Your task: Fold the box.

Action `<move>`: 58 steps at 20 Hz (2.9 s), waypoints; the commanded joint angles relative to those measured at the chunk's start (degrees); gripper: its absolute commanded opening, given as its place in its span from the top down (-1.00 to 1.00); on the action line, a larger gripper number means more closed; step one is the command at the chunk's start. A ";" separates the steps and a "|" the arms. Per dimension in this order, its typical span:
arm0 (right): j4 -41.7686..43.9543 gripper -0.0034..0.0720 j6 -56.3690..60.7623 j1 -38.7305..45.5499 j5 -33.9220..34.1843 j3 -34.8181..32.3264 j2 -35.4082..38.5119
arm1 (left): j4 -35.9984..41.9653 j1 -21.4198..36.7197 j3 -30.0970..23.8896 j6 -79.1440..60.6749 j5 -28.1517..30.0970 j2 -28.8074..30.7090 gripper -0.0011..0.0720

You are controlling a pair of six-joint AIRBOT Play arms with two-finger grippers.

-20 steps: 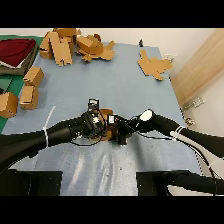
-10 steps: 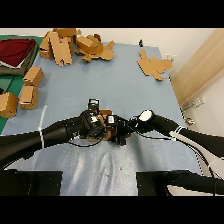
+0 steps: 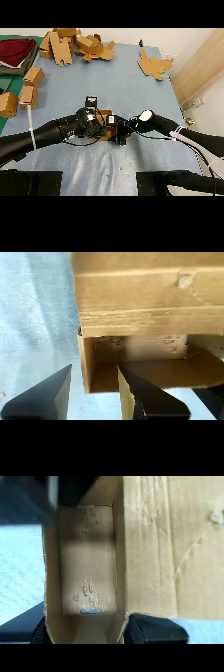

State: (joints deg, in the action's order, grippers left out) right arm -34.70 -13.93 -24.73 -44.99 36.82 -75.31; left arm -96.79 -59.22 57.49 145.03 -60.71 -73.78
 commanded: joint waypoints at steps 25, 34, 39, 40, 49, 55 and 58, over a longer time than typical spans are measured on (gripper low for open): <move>-0.02 -0.33 -0.02 0.00 0.11 0.02 0.02 | 80.89 60.33 -2.47 -140.30 -3.17 9.03 0.94; -0.04 -0.33 -0.04 0.00 0.70 0.02 0.02 | 93.13 57.13 -27.85 -195.42 -0.55 4.94 0.93; -0.02 -0.33 -0.04 0.00 0.68 0.02 0.02 | 91.93 58.23 -32.96 -200.03 4.13 5.92 0.89; -0.02 -0.33 -0.04 0.00 0.68 0.02 0.02 | 90.82 57.88 -32.94 -200.06 3.28 5.92 0.04; -0.04 -0.33 -0.04 0.00 0.70 0.02 0.02 | 84.50 46.36 -32.65 -196.36 9.81 6.40 -0.91; -0.04 -0.33 -0.04 0.00 1.09 0.02 0.02 | 84.46 42.42 -32.41 -194.50 12.72 6.38 -0.91; -0.04 -0.33 -0.02 0.00 1.09 0.02 0.02 | 84.56 41.59 -31.95 -190.68 14.88 6.38 -0.91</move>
State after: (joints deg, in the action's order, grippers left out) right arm -34.76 -14.00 -24.75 -43.94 36.82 -75.31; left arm -12.19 -16.51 25.23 -48.66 -48.10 -67.42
